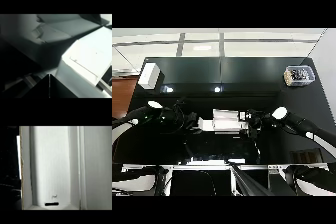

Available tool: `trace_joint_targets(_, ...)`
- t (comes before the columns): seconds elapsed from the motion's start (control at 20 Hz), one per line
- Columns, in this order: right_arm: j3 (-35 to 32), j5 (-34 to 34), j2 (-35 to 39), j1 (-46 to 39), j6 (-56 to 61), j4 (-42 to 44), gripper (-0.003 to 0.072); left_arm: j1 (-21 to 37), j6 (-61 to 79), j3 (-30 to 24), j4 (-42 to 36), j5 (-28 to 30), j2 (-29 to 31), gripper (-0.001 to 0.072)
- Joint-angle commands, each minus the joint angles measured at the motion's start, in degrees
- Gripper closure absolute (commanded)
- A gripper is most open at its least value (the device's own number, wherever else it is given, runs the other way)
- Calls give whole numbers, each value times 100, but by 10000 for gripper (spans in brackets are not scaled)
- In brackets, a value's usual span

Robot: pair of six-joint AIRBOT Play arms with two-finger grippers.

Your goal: Fold the box and place the chain.

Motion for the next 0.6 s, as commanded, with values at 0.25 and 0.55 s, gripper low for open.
trace_joint_targets(0.25,-2,4,-2,4,0,0,243,66,861,109,-662,-625,-63,272)
trace_joint_targets(0.55,-2,2,-2,4,0,2,243,-424,857,621,-597,-776,-59,72)
